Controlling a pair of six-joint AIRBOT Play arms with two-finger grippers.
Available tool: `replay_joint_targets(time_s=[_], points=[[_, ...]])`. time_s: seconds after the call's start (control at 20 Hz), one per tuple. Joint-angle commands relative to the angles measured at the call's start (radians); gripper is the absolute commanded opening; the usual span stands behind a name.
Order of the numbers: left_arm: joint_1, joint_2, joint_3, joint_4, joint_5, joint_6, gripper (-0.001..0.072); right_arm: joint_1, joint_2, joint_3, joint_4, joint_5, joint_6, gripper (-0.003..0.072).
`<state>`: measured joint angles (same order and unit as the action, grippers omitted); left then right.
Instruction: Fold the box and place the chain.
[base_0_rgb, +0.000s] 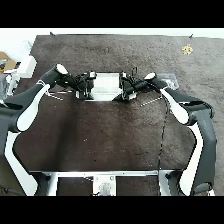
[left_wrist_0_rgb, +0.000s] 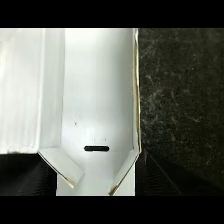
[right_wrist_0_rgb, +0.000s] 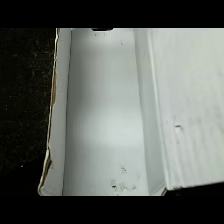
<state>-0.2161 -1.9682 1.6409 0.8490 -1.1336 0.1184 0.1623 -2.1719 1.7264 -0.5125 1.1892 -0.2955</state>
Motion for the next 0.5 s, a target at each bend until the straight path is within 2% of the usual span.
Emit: replay_joint_targets(time_s=[0.0, 0.25, 0.45], points=[[-0.004, -0.001, -0.001, 0.037, 0.017, 0.002, 0.0631, 0.001, 0.0, 0.0, 0.0, 0.0, 0.0, 0.0456], [-0.004, -0.001, 0.0, 0.053, 0.075, 0.002, 0.063, 0.001, 0.0, 0.0, 0.0, 0.0, 0.0, 0.0456], [-0.004, -0.001, -0.001, 0.063, 0.079, 0.002, 0.063, 0.001, 0.0, 0.0, 0.001, 0.0, 0.0, 0.0456]])
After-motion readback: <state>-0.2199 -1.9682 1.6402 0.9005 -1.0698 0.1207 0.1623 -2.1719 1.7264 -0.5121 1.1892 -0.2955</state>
